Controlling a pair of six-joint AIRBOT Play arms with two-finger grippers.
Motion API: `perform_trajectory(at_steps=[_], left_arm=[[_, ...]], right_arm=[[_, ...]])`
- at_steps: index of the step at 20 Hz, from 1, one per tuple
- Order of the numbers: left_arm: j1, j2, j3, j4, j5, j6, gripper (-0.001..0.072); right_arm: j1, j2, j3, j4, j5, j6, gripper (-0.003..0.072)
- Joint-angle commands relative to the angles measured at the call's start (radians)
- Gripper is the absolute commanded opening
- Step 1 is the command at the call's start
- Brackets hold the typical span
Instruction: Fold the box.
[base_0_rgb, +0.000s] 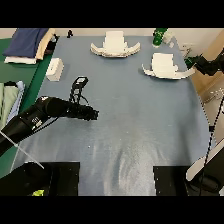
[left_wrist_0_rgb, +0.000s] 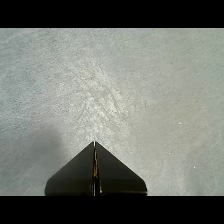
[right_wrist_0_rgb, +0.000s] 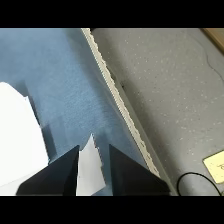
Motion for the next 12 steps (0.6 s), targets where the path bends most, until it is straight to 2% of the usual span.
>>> perform_trajectory(at_steps=[1, 10, 11, 12], left_arm=[[0.0, 0.0, 0.0, 0.0, 0.0, 0.0, 0.0013], [0.0, 0.0, 0.0, 0.0, 0.001, 0.0, 0.0013], [0.0, 0.0, 0.0, 0.0, 0.001, 0.0, 0.0013], [0.0, 0.0, 0.0, 0.0, 0.0, 0.0, 0.0013]], right_arm=[[0.0, -0.011, 0.0, -0.008, -0.014, 0.001, 0.03], [0.0, -0.026, 0.0, -0.002, -0.049, 0.0, 0.0295], [0.0, -0.026, 0.0, 0.008, -0.061, -0.001, 0.0281], [0.0, -0.026, 0.0, 0.018, -0.085, -0.012, 0.0222]])
